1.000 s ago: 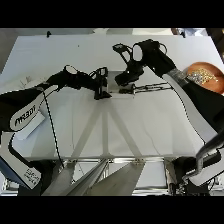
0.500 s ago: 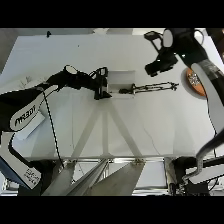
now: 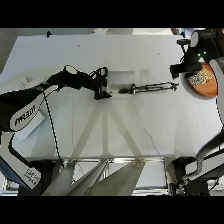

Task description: Fold the box and place the chain.

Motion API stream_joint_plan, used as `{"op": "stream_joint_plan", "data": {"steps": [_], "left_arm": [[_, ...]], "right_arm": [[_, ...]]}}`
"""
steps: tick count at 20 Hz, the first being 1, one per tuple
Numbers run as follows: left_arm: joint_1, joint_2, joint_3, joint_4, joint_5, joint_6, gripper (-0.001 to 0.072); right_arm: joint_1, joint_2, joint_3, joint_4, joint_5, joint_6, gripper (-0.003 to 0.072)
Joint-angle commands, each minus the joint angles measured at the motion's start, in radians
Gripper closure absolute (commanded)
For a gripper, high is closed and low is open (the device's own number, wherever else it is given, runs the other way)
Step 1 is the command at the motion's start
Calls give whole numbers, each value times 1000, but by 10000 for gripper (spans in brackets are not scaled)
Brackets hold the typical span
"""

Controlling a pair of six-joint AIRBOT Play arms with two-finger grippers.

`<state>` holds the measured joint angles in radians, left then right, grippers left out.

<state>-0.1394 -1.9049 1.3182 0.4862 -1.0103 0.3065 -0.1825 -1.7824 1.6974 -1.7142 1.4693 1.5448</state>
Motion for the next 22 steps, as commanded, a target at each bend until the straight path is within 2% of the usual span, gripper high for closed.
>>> {"op": "stream_joint_plan", "data": {"steps": [1,3,8,9,12,14,18,22], "left_arm": [[1,1,0,0,0,0,283],[1,1,0,0,0,0,283],[1,1,0,0,0,0,283],[1,1,0,0,0,0,283],[1,1,0,0,0,0,283],[1,1,0,0,0,0,283],[1,1,0,0,0,0,283],[1,1,0,0,0,0,283]], "right_arm": [[-32,-65,0,3,-46,3,110],[-32,-102,0,31,-78,4,110],[-32,-199,0,55,-55,53,116],[-32,-208,0,60,-51,54,159],[-32,-212,0,63,-43,52,440],[-31,-212,0,63,-22,47,676],[-31,-183,1,95,48,13,674],[-10,-55,1,151,-19,-37,674]]}}
